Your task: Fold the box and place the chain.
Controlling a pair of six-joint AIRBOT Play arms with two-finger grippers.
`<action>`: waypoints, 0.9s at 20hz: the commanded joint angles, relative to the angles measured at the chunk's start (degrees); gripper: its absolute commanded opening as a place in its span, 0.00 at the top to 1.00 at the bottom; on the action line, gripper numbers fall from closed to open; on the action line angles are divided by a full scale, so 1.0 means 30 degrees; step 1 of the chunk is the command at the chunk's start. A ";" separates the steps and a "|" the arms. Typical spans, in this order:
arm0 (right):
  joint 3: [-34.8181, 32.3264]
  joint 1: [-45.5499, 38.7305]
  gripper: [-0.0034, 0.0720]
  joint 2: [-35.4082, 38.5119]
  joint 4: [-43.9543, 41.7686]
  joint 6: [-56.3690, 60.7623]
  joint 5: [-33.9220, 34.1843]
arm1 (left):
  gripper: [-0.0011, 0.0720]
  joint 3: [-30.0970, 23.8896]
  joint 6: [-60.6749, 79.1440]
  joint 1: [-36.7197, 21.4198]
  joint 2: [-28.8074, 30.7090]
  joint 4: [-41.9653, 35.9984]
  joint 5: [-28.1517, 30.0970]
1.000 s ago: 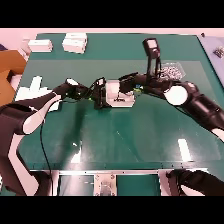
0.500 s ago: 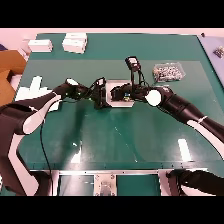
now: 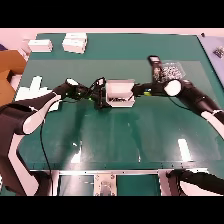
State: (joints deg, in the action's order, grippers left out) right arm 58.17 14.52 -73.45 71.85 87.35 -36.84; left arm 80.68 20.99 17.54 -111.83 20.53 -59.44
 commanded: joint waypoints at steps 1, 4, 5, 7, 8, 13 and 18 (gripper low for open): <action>-0.0721 -0.3577 0.29 0.0066 0.0087 0.0109 0.0576 | 0.27 0.0000 0.0007 -0.0007 -0.0007 0.0000 0.0007; -0.1625 -0.5486 0.27 -0.0481 0.0044 0.0889 0.4350 | 0.27 0.0000 0.0007 -0.0007 -0.0007 0.0000 0.0000; -0.1632 -0.5821 0.27 -0.1020 0.0044 0.1013 0.5056 | 0.27 0.0000 0.0007 -0.0007 -0.0007 0.0000 0.0000; -0.1574 -0.5982 0.26 -0.2594 0.0036 0.1035 0.7053 | 0.27 0.0000 0.0007 -0.0007 -0.0007 0.0000 0.0007; -0.1443 -0.5938 0.26 -0.3388 -0.0102 0.1027 0.8007 | 0.27 0.0000 0.0007 -0.0007 -0.0007 0.0000 0.0000; 0.0860 -0.5741 0.26 -0.6921 -0.1676 0.1020 0.9857 | 0.27 0.0000 0.0007 -0.0007 -0.0007 0.0000 0.0007; 0.3861 -0.5013 0.26 -0.9056 -0.1683 0.1027 0.9843 | 0.27 0.0000 0.0007 -0.0007 -0.0007 0.0000 0.0000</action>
